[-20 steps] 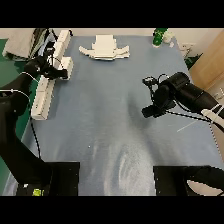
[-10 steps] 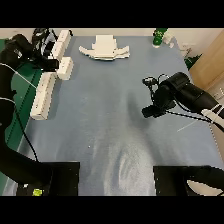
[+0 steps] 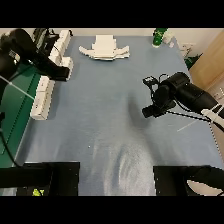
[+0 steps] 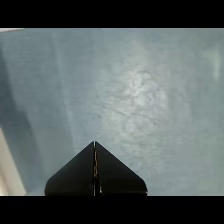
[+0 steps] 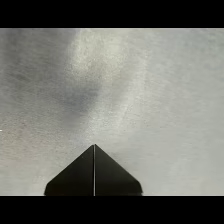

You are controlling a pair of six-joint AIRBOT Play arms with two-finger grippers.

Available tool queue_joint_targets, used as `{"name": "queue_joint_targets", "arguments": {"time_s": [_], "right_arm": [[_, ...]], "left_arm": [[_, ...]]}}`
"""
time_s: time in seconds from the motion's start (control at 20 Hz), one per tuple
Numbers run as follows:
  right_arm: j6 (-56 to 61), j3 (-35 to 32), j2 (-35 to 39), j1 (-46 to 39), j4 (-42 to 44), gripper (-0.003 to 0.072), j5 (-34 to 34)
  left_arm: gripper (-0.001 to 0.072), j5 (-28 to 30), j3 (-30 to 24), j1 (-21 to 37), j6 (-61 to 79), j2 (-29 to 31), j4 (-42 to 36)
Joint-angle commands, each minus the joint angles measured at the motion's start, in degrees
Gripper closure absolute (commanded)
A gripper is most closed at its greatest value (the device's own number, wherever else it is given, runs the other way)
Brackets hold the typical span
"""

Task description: Fold the box.

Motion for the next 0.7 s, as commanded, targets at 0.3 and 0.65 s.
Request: {"name": "queue_joint_targets", "arguments": {"time_s": [0.3, 0.65], "right_arm": [[0.0, 0.0, 0.0, 0.0, 0.0, 0.0681, 0.0], [0.0, 0.0, 0.0, 0.0, 0.0, 0.0681, 0.0]], "left_arm": [[0.0699, 20.3, -31.8, -19.5, -7.3, 16.4, 0.4], [0.0698, 19.9, -32.0, -20.5, -7.4, 15.9, 0.3]]}}
